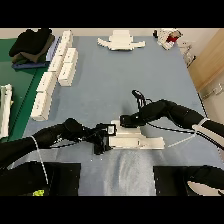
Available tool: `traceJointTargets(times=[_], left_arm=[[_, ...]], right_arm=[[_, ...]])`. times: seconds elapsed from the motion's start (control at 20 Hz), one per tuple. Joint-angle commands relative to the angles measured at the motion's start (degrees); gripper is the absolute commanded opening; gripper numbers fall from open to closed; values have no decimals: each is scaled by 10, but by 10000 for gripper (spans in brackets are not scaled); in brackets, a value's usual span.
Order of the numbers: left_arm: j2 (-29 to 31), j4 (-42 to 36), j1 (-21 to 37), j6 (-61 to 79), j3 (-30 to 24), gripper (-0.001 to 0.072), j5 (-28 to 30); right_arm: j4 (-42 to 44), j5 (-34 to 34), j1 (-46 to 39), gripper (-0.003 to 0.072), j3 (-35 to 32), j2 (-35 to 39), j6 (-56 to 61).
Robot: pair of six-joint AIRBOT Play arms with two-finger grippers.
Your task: Fold the box.
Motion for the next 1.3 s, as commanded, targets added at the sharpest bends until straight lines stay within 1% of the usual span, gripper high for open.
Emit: traceJointTargets(times=[0.0,0.15,0.35,0.5,0.55,0.6,0.65,0.7,0.75,0.9,1.05,1.1,1.25], left_arm=[[0,0,0,0,0,526,0],[0,0,0,0,0,526,0],[0,0,0,0,0,526,0],[0,0,0,0,0,526,0],[0,0,0,0,0,526,0],[0,0,0,0,0,526,0],[0,0,0,0,0,526,0],[0,0,0,0,0,526,0],[0,0,0,0,0,526,0],[0,0,0,0,0,526,0],[0,0,0,0,0,526,0],[0,0,0,0,0,526,0],[0,0,0,0,0,526,0]], right_arm=[[-48,-20,0,160,27,35,-12],[-141,-104,0,160,49,106,-30],[-205,-235,0,160,44,207,-84],[-205,-297,0,161,2,279,-162],[-203,-309,0,173,-18,303,-199],[-203,-313,0,206,-42,329,-230],[-203,-308,0,424,-65,353,-260],[-209,-297,0,564,-87,369,-288],[-223,-276,0,604,-110,380,-313],[-254,-198,0,613,-171,379,-427],[-233,-104,0,613,-223,363,-541],[-221,-91,0,613,-230,356,-564],[-196,-82,0,612,-231,336,-601]])
